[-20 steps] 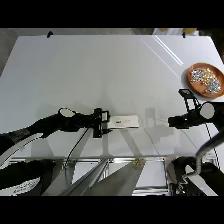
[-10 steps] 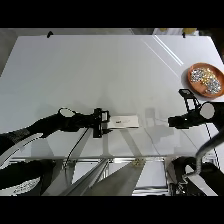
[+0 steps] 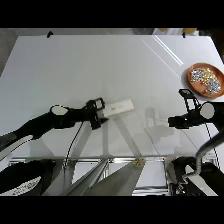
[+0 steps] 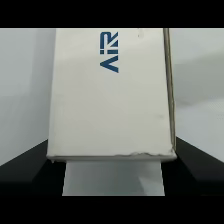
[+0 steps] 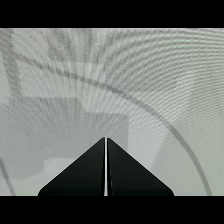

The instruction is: Fold the box and place the chain.

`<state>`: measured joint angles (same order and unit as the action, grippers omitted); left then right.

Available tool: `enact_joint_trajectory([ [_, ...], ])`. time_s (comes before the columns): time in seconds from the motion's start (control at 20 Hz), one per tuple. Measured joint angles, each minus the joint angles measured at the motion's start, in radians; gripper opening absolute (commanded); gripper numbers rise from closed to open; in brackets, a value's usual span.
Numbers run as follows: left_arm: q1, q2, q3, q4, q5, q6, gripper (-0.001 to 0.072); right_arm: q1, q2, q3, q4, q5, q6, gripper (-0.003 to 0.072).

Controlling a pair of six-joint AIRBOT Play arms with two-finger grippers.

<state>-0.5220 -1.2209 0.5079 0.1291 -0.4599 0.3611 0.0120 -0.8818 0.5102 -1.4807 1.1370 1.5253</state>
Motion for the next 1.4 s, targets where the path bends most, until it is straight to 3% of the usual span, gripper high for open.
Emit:
enact_joint_trajectory([
  [0.2, 0.160, 0.236, 0.000, -0.012, 0.308, -0.182, 0.0212, 0.000, 0.000, 0.000, 0.000, 0.000, 0.000, 0.0018],
  [0.3, 0.277, 0.327, 0.000, -0.057, 0.473, -0.238, 0.0278, 0.000, 0.000, 0.000, 0.000, 0.000, 0.000, 0.0018],
  [0.5, 0.544, 0.396, 0.000, -0.331, 0.694, -0.137, 0.0292, 0.000, 0.000, 0.000, 0.000, 0.000, 0.000, 0.0018],
  [0.65, 0.699, 0.370, 0.000, -0.658, 0.804, 0.151, 0.0353, 0.000, 0.000, 0.000, 0.000, 0.000, 0.000, 0.0018],
  [0.75, 0.774, 0.327, 0.000, -0.855, 0.892, 0.334, 0.0355, 0.000, 0.000, 0.000, 0.000, 0.000, 0.000, 0.0018],
  [0.8, 0.809, 0.301, 0.000, -0.946, 0.939, 0.413, 0.0421, 0.000, 0.000, 0.000, 0.000, 0.000, 0.000, 0.0018],
  [0.85, 0.838, 0.276, 0.000, -1.024, 0.979, 0.476, 0.0536, 0.000, 0.000, 0.000, 0.000, 0.000, 0.000, 0.0018],
  [0.9, 0.868, 0.248, 0.000, -1.102, 1.023, 0.544, 0.0585, 0.000, 0.000, 0.000, 0.000, 0.000, 0.000, 0.0018],
  [1.1, 0.958, 0.150, 0.000, -1.366, 1.166, 0.780, 0.0587, 0.000, 0.000, 0.000, 0.000, 0.000, 0.000, 0.0018],
  [1.2, 0.981, 0.121, 0.001, -1.459, 1.213, 0.877, 0.0697, 0.000, 0.000, 0.000, 0.000, 0.000, 0.000, 0.0018],
  [1.4, 1.000, 0.116, 0.003, -1.616, 1.267, 1.018, 0.0700, 0.000, 0.000, 0.000, 0.000, 0.000, 0.000, 0.0018],
])
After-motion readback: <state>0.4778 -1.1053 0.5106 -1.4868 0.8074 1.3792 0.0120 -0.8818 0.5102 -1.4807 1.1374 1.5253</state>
